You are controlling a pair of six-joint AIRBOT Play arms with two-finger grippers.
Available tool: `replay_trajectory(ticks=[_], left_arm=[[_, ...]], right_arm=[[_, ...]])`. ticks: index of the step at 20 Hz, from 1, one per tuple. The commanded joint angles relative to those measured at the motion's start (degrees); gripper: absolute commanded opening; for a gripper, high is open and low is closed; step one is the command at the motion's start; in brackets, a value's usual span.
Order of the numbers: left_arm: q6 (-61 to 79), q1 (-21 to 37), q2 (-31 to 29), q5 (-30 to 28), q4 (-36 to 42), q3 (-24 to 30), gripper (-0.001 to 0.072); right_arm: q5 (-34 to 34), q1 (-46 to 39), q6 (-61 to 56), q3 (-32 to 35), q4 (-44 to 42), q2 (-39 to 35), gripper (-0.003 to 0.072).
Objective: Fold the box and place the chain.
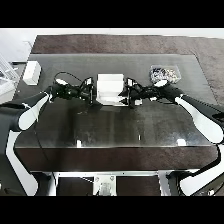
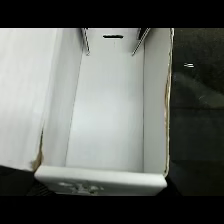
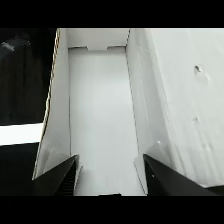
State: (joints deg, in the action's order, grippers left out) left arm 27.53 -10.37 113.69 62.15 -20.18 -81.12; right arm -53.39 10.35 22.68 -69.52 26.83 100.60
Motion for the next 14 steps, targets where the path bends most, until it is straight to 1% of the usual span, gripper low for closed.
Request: replay_trajectory(ticks=[1,3,8,9,10,11,12,13,14], left_arm=[[-0.1,0.0,0.0,-0.1,0.1,0.0,0.0558],[-0.1,0.0,0.0,-0.1,0.1,0.0,0.0558],[-0.1,0.0,0.0,-0.1,0.1,0.0,0.0558],[-0.1,0.0,0.0,-0.1,0.1,0.0,0.0558],[-0.1,0.0,0.0,-0.2,0.1,0.0,0.0558],[0.0,-0.1,0.0,-0.1,0.1,0.0,0.0558],[0.0,0.0,0.0,-0.1,0.1,0.0,0.0558],[-0.1,0.0,0.0,-0.1,0.1,0.0,0.0558],[0.0,0.0,0.0,-0.1,0.1,0.0,0.0558]], right_arm=[[0.5,0.3,0.6,0.0,-0.2,0.2,0.0581],[0.5,0.3,1.6,0.0,1.3,0.2,0.0641],[0.5,0.2,1.4,0.0,2.4,0.2,0.0640],[0.5,0.2,1.4,0.0,2.4,0.2,0.0566],[0.4,-0.1,1.3,0.0,2.6,0.2,0.0233],[0.5,-0.4,0.4,0.0,2.6,0.2,0.0069],[0.5,-0.9,-0.8,0.0,2.6,0.2,0.0028],[0.4,-1.3,-1.6,0.0,3.2,0.1,0.0006],[0.4,-1.9,-1.7,0.0,4.4,0.0,0.0001]])
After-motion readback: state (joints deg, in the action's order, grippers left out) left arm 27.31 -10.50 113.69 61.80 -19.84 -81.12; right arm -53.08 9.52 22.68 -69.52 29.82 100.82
